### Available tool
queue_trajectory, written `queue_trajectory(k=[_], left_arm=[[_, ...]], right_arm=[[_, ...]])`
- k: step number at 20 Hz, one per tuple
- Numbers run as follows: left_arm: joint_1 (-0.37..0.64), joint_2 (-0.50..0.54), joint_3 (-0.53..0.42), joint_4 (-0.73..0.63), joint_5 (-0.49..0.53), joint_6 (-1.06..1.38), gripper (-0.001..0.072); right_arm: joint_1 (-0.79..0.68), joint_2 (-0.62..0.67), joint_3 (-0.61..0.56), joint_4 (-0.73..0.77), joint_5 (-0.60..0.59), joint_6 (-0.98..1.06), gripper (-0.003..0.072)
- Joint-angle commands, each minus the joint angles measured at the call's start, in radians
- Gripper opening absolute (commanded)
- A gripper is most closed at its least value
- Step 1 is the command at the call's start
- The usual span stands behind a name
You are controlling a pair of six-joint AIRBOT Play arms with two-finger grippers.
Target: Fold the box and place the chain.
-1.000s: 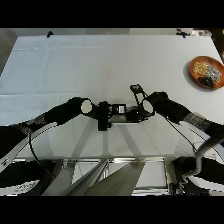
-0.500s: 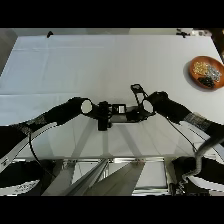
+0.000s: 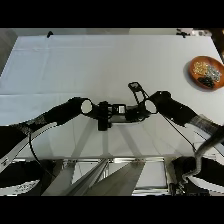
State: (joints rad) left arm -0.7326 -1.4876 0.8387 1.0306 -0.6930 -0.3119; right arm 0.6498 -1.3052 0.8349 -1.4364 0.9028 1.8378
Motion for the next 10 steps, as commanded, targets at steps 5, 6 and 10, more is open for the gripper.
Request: queue_trajectory(k=[5, 6, 10], left_arm=[[0.000, 0.001, 0.000, -0.002, 0.000, -0.003, 0.0276], [0.000, 0.001, 0.000, -0.001, 0.000, -0.003, 0.0276], [0.000, 0.001, 0.000, -0.001, 0.000, -0.003, 0.0276]], right_arm=[[-0.001, 0.121, 0.000, -0.065, 0.170, -0.095, 0.0482], [-0.001, 0.143, 0.000, -0.068, 0.204, -0.102, 0.0481], [-0.023, 0.290, 0.000, -0.071, 0.314, -0.222, 0.0480]])
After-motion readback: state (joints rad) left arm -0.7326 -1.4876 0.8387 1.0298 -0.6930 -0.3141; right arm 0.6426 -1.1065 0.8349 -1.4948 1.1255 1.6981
